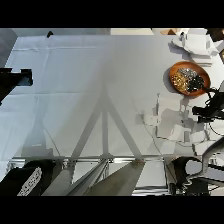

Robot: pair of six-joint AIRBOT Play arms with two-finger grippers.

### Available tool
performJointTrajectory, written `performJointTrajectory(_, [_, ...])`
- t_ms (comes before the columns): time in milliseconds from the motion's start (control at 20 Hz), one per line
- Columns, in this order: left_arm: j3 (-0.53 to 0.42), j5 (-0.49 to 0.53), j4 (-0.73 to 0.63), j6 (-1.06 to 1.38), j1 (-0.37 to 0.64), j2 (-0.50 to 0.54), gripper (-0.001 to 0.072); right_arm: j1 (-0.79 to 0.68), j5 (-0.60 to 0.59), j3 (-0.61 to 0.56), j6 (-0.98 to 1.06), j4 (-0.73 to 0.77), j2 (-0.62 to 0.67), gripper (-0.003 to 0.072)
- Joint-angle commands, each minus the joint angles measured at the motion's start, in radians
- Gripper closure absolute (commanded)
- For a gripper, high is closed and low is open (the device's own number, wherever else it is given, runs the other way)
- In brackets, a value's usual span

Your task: Fold the box and place the chain.

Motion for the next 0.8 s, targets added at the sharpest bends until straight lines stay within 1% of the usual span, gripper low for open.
performJointTrajectory(0, [0.000,0.000,0.000,0.000,0.000,0.001,0.0013,0.000,0.016,-0.001,-0.064,0.045,0.002,0.0679])
performJointTrajectory(100, [0.000,0.000,0.000,0.000,0.000,0.001,0.0013,0.000,0.040,-0.001,-0.117,0.111,0.013,0.0680])
performJointTrajectory(200, [0.000,0.000,0.000,0.000,0.000,0.001,0.0013,0.000,0.045,-0.001,-0.166,0.209,0.045,0.0680])
performJointTrajectory(350, [0.000,0.000,0.000,0.000,0.000,0.001,0.0013,0.000,0.039,-0.001,-0.285,0.416,0.101,0.0679])
performJointTrajectory(450, [0.000,0.000,0.000,0.000,0.000,0.001,0.0013,0.000,0.036,-0.001,-0.403,0.559,0.135,0.0679])
performJointTrajectory(550, [0.000,0.000,0.000,0.000,0.000,0.001,0.0013,0.000,0.029,-0.001,-0.469,0.670,0.156,0.0679])
performJointTrajectory(650, [0.000,0.000,0.000,0.000,0.000,0.001,0.0013,0.003,0.020,-0.001,-0.526,0.766,0.158,0.0679])
performJointTrajectory(750, [0.000,0.000,0.000,0.000,0.000,0.001,0.0013,0.047,-0.002,-0.001,-0.574,0.792,0.158,0.0679])
